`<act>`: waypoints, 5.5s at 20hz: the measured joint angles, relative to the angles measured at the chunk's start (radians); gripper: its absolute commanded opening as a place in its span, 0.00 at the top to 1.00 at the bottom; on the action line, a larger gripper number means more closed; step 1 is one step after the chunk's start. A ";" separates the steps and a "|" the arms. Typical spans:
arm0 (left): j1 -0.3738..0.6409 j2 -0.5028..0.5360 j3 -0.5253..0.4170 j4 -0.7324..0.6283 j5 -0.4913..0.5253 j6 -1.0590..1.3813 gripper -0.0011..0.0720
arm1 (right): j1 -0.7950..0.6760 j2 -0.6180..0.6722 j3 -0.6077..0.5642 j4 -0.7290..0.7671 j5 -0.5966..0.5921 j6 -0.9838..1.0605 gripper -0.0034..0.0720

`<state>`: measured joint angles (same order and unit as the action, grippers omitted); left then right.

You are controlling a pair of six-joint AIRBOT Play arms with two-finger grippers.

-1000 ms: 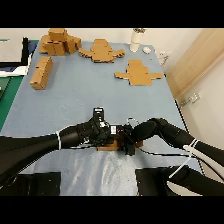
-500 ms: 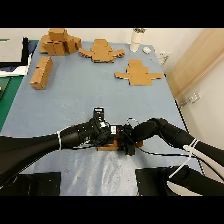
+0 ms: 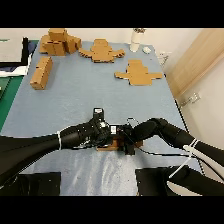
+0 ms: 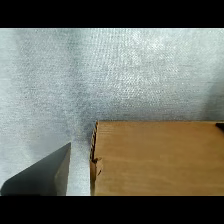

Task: Fold the box.

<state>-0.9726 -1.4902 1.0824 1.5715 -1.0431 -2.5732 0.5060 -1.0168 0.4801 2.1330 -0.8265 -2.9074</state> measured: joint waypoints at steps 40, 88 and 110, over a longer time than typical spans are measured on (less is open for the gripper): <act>0.140 0.087 0.052 -0.239 -0.085 0.219 0.31 | 0.000 0.000 0.000 -0.001 -0.002 0.001 0.27; 0.676 0.367 -0.443 -0.956 0.070 2.357 0.04 | 0.000 0.000 0.000 -0.002 -0.002 0.000 0.27; 0.529 0.231 -0.489 -1.017 0.338 2.896 0.04 | 0.000 0.000 0.000 -0.002 -0.002 0.001 0.27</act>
<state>-0.4435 -1.2594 0.5934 0.5545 -0.7048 0.3229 0.5060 -1.0168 0.4805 2.1315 -0.8284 -2.9067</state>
